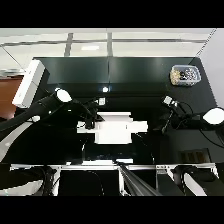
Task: Fold the box and place the chain.
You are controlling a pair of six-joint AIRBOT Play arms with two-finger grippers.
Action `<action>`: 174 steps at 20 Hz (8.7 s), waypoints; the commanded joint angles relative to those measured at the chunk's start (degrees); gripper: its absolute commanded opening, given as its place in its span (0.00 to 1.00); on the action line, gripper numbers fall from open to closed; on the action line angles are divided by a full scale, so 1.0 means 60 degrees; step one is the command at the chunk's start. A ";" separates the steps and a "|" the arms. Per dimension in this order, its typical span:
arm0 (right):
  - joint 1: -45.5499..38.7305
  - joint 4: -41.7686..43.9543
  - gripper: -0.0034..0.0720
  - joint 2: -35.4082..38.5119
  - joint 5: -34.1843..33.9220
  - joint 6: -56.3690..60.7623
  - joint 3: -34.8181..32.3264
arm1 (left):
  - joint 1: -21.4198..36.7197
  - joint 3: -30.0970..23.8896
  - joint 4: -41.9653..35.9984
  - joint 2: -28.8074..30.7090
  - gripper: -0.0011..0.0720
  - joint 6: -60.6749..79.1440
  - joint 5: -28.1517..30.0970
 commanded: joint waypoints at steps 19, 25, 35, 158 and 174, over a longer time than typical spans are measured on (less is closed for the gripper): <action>0.3260 0.1213 0.94 -0.1220 -0.1625 -0.1934 -0.0149 | -0.0066 0.0087 0.0029 -0.0288 0.05 -0.0554 0.0080; 0.3894 0.1056 0.94 -0.1453 -0.2259 -0.1931 0.0138 | 0.0142 0.0087 0.0033 -0.0295 0.05 -0.0619 0.0055; 0.3898 0.0856 0.94 -0.1457 -0.1708 -0.1931 0.0965 | 0.0208 0.0084 0.0029 -0.0295 0.05 -0.0754 0.0026; 0.4073 0.3719 0.94 -0.3956 -0.3526 -0.5679 0.0444 | -0.0310 0.0499 0.0605 -0.0561 0.05 -0.0255 -0.0011; 0.4153 0.3723 0.94 -0.4302 -0.3697 -0.5676 0.0459 | -0.0310 0.0499 0.0601 -0.0561 0.05 -0.0255 -0.0004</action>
